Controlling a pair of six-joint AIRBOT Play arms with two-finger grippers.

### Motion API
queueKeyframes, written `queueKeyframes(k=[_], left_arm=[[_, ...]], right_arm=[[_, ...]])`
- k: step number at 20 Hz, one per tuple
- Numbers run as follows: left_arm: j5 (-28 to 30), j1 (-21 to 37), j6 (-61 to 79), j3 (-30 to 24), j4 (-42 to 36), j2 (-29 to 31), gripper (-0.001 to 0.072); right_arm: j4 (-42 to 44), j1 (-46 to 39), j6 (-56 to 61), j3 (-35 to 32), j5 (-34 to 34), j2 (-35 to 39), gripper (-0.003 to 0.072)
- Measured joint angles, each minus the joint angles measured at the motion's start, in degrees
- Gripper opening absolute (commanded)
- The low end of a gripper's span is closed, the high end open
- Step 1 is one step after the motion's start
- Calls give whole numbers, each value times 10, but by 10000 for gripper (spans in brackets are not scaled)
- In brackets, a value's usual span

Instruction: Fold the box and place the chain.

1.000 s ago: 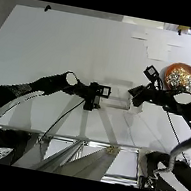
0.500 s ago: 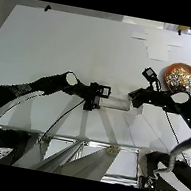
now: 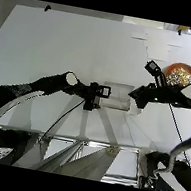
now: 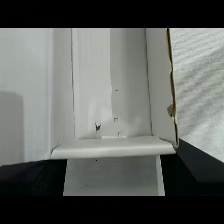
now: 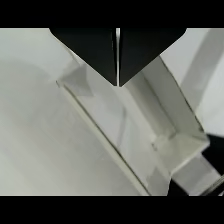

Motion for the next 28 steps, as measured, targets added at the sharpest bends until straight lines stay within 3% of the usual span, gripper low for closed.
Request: queueKeyframes(k=[5, 9, 11, 12, 19, 21, 28], left_arm=[[0, 0, 0, 0, 0, 0, 62], [0, 0, 0, 0, 0, 0, 62], [0, 0, 0, 0, 0, 0, 62], [0, 0, 0, 0, 0, 0, 62], [0, 0, 0, 0, 0, 0, 62], [0, 0, 0, 0, 0, 0, 62], [-1, 0, 0, 0, 0, 0, 62]], right_arm=[[-140, 0, -37, 9, 58, 13, 20], [-191, 18, -120, 9, 65, 3, 24], [-212, 39, -143, 9, 63, -5, 192], [-217, 46, -151, 9, 57, -10, 208], [-185, 63, -288, -27, -2, -29, 193], [-176, 64, -333, -46, -20, -30, 109], [-124, 59, -379, -88, -102, -34, 110]])
